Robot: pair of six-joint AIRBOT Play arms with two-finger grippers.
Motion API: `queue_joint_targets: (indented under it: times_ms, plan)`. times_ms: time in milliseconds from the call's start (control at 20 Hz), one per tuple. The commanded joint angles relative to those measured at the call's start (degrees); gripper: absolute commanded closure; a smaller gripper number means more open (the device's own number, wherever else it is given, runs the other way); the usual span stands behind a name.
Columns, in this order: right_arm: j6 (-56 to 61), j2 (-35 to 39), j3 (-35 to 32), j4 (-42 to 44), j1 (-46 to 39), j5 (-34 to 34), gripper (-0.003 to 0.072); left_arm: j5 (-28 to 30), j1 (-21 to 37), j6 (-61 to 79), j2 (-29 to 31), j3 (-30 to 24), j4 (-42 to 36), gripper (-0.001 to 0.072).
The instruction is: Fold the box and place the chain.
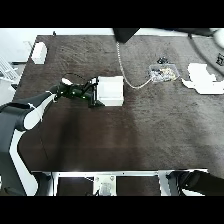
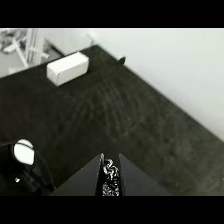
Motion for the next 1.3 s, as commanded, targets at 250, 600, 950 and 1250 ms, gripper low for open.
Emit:
queue_joint_targets:
  times_ms: [250,600,950,1250]
  plan:
    - [4.09,-7.45,-11.04,1.44,-0.13,-5.62,0.0676,0.00,0.02,0.02,0.00,0.00,0.02,0.0302]
    - [10.34,-11.61,-25.24,2.69,-4.52,-16.17,0.0678,-0.02,0.02,0.02,0.00,0.00,0.02,0.0302]
    - [11.50,-18.47,-35.10,6.97,-8.96,-19.89,0.0250,0.00,0.02,0.02,0.00,0.00,0.02,0.0302]
    - [11.50,-12.90,-34.86,4.37,-14.08,-17.79,0.0048,0.02,0.02,0.02,0.00,0.00,0.02,0.0302]
